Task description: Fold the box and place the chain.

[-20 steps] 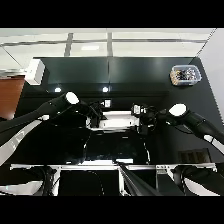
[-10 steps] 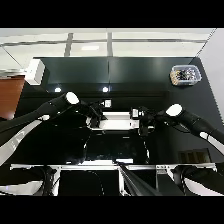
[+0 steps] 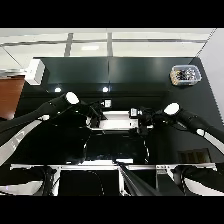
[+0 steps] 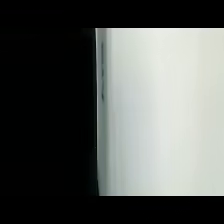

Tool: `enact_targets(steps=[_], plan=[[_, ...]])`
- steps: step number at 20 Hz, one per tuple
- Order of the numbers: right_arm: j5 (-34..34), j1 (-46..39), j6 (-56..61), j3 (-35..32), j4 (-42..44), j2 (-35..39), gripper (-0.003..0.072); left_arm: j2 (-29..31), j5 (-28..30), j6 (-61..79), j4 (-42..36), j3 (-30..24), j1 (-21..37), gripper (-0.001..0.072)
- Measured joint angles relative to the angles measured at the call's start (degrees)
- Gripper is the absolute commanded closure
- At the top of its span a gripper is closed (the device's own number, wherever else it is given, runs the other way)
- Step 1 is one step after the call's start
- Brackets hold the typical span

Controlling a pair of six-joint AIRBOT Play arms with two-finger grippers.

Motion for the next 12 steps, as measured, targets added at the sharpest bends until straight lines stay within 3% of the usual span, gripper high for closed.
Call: enact_targets(steps=[12], plan=[[-0.2,0.0,2.0,0.3,-1.6,-1.5,0.001,0.0,0.0,0.0,0.0,0.0,0.0,0.0683]])
